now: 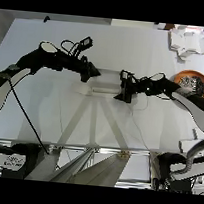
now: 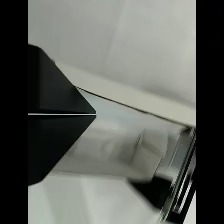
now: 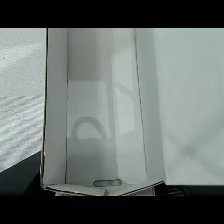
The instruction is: Fold the box and place the chain.
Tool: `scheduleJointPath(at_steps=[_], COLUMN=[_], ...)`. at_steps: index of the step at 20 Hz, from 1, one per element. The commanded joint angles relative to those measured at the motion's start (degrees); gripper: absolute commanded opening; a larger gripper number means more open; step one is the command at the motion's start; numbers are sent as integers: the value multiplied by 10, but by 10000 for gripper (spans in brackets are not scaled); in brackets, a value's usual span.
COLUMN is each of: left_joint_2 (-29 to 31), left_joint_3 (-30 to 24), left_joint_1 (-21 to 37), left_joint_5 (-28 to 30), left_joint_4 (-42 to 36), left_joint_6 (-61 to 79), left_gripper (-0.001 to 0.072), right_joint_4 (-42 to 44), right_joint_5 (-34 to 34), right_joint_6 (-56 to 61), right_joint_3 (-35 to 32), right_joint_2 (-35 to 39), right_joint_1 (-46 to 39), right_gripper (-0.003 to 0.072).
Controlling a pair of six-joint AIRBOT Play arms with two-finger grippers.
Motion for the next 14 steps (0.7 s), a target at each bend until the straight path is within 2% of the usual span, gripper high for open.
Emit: scheduleJointPath(at_steps=[1, 7, 14], left_joint_2=[-18, -80, -44], left_joint_3=[0, 0, 0], left_joint_1=[-2, -2, 1], left_joint_5=[104, 103, 95], left_joint_4=[-16, -16, -16], left_joint_6=[-38, -46, -44], left_gripper=[6, 6, 6], right_joint_4=[0, 0, 0], right_joint_5=[0, 0, 0], right_joint_6=[0, 0, 0], right_joint_3=[0, 0, 0], right_joint_2=[0, 0, 0], right_joint_1=[1, 1, 1], right_gripper=[519, 519, 519])
